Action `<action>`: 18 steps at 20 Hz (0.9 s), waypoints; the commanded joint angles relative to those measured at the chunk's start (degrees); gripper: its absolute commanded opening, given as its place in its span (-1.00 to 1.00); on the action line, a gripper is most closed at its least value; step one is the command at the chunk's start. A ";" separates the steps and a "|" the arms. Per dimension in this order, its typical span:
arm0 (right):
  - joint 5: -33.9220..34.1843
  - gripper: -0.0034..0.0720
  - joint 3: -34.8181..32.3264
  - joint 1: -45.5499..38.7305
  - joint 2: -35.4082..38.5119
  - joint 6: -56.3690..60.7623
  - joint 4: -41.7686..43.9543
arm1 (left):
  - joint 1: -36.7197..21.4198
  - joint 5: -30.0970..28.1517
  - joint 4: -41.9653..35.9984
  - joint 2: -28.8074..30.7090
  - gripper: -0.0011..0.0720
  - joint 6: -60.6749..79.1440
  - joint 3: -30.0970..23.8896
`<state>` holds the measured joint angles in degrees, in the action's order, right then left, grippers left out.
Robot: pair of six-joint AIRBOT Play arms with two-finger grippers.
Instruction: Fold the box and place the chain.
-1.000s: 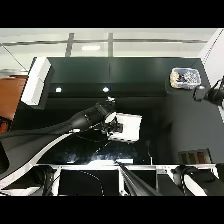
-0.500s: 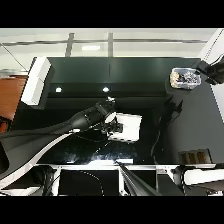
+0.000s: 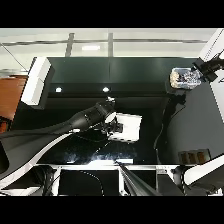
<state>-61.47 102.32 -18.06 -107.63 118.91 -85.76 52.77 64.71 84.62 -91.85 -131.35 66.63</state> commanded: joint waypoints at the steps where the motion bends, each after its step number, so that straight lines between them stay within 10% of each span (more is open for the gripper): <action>1: 1.36 0.55 0.63 0.00 -2.01 1.31 -1.46 | 0.00 0.09 -0.04 -0.04 -0.89 -0.02 0.00; 10: 5.64 0.55 0.61 0.48 -6.82 0.83 -1.05 | 0.00 0.11 -0.04 -0.04 -0.89 -0.02 0.00; 12: 5.66 0.00 0.63 0.57 -6.93 -1.77 -1.01 | 0.00 0.13 -0.04 -0.04 -0.89 -0.02 0.00; 13: 5.44 -0.67 0.63 0.57 -6.75 -4.09 0.28 | 0.00 0.11 -0.04 -0.04 -0.89 -0.02 0.00; 18: 4.26 -0.79 0.63 0.04 -2.21 -9.05 2.71 | 0.00 0.13 -0.04 -0.04 -0.88 -0.02 0.00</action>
<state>-56.82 102.87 -17.85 -112.12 113.78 -84.20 52.77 64.82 84.55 -91.85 -131.37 66.63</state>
